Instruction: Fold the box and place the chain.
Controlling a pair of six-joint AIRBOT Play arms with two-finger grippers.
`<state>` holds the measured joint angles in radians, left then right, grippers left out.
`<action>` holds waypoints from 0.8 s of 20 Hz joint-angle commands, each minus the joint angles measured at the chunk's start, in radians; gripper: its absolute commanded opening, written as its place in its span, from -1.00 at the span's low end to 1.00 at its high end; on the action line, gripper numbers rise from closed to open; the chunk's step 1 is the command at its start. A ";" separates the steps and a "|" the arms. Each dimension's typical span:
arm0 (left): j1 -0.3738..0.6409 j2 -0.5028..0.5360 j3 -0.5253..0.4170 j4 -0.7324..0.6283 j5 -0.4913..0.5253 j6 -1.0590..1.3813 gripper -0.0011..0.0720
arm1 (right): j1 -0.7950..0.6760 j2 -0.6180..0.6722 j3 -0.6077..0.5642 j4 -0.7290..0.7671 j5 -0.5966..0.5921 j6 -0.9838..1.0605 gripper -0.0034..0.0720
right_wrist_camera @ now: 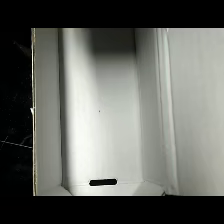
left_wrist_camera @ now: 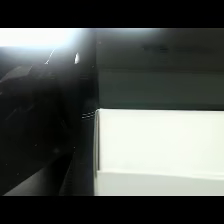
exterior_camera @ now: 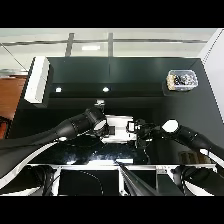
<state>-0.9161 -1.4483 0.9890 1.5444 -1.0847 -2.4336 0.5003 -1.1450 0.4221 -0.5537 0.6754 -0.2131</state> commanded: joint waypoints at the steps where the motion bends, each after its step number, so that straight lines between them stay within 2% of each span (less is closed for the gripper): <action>1: 0.001 0.000 0.001 0.000 -0.005 0.001 0.01 | 0.001 0.000 0.000 -0.001 0.001 0.000 0.59; 4: 0.001 0.000 0.001 0.000 0.010 0.001 -0.02 | 0.000 0.000 0.000 0.000 0.001 0.000 0.59; 5: 0.001 0.000 0.001 0.000 0.013 0.001 -0.21 | 0.000 0.000 0.000 -0.001 0.001 0.000 0.59; 7: 0.001 0.000 0.001 0.003 0.027 0.004 -0.88 | 0.001 0.000 0.000 0.000 0.001 0.000 0.59; 10: 0.001 0.000 0.001 0.000 0.033 0.023 -0.88 | 0.000 0.000 0.000 0.000 0.001 0.000 0.60; 11: 0.001 0.000 0.001 0.000 0.029 0.023 -0.88 | 0.000 0.000 0.000 0.000 0.001 0.001 0.73; 12: 0.001 0.000 0.001 0.000 0.026 0.023 -0.89 | 0.000 0.000 0.000 0.000 0.000 0.007 0.98; 14: 0.001 0.000 0.001 0.001 0.024 0.023 -0.89 | -0.002 0.016 0.000 -0.014 0.002 0.051 0.98; 16: 0.001 0.000 0.001 0.001 0.016 0.023 -0.88 | -0.002 0.058 0.001 -0.089 0.010 0.110 0.98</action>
<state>-0.9161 -1.4483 0.9894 1.5448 -1.0580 -2.4142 0.4992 -1.1202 0.4221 -0.5800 0.6777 -0.1688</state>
